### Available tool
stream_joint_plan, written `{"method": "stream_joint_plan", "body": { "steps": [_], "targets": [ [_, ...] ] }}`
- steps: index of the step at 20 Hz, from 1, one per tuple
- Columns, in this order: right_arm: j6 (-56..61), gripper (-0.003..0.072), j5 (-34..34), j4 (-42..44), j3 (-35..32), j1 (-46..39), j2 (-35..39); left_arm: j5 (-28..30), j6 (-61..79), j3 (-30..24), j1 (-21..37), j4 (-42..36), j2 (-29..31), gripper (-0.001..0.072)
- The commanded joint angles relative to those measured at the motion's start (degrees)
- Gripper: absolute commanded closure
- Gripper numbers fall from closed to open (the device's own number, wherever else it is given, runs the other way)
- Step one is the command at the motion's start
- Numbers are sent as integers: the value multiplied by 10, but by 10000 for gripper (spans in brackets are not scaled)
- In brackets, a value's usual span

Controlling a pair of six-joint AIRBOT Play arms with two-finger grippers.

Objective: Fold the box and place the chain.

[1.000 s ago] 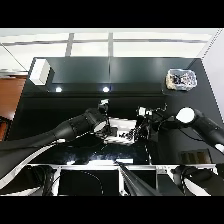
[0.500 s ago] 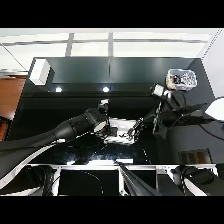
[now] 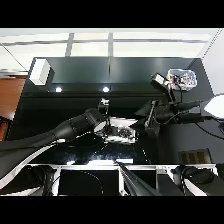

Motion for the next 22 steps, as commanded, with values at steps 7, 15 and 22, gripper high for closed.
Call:
{"method": "stream_joint_plan", "body": {
  "steps": [7,15,22],
  "targets": [
    [-88,31,-11,-129,-127,-143,-2,-2,0,0,0,0,0,677],
    [-385,-24,-208,-52,-273,-11,-6,-34,9,0,3,1,0,677],
    [-461,-23,-240,-10,-276,39,-49,-45,7,0,11,2,0,678]
  ]
}}
